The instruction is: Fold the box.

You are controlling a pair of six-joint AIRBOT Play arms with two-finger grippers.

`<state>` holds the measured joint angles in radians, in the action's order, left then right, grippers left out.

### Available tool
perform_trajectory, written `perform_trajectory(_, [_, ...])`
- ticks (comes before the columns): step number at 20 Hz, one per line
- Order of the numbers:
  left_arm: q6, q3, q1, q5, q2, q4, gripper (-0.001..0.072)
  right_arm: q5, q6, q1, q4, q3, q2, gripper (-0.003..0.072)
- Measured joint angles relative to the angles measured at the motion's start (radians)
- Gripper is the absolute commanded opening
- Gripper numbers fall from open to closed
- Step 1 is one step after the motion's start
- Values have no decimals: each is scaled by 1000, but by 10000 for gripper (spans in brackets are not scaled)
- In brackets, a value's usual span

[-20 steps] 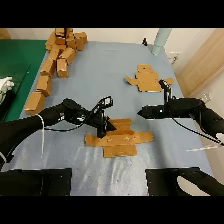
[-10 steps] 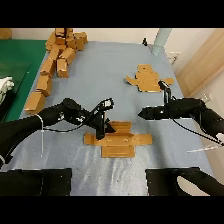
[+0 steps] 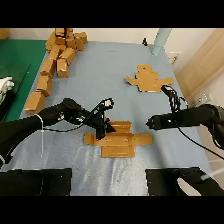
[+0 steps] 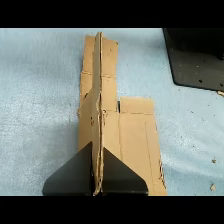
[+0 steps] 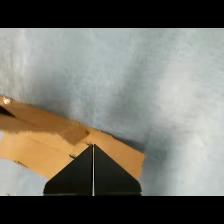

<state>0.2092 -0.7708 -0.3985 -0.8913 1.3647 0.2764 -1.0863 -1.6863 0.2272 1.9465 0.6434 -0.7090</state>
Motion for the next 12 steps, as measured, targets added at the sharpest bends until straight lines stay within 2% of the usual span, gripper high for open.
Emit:
perform_trajectory(4, [0,0,0,0,0,0,12,-29,61,194,-124,-58,126,0])
perform_trajectory(7, [0,0,0,0,0,0,13,-6,98,406,-191,-142,169,6])
perform_trajectory(8, [0,0,0,0,0,0,12,13,117,487,-218,-170,175,141])
perform_trajectory(9, [0,0,0,0,0,0,12,29,137,559,-251,-193,175,391])
perform_trajectory(10, [0,0,0,0,0,0,13,46,159,629,-296,-214,172,566])
perform_trajectory(12, [0,0,0,0,0,0,12,74,195,730,-386,-241,152,580])
